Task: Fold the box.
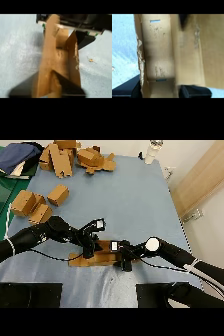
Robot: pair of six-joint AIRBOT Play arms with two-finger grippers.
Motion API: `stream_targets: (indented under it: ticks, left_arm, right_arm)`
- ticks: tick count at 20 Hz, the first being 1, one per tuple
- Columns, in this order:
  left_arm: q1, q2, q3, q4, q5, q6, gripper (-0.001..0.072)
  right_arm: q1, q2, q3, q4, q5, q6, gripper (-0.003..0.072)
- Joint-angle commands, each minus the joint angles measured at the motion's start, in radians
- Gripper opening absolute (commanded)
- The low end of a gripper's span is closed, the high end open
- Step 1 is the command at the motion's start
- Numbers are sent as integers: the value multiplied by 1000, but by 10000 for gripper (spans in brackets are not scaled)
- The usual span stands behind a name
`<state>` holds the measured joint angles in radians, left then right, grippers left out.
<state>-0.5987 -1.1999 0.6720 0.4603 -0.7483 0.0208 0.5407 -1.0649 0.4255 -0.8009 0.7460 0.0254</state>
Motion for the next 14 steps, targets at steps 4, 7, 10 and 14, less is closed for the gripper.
stream_targets:
  ticks: [4, 7, 10, 14]
  left_arm:
    - [10, 14, 5, -5, 39, -105, 570]
    - [21, 82, 5, 145, 34, -220, 570]
    - [23, 189, 5, 393, -20, -449, 569]
    - [19, 308, 3, 525, -342, -723, 11]
  right_arm:
    - [2, -1, -1, -12, 5, 0, 479]
    - [2, -1, -1, -15, 6, 0, 479]
    - [2, 0, -1, -15, 10, 5, 479]
    - [2, 0, -1, -15, 8, 27, 479]
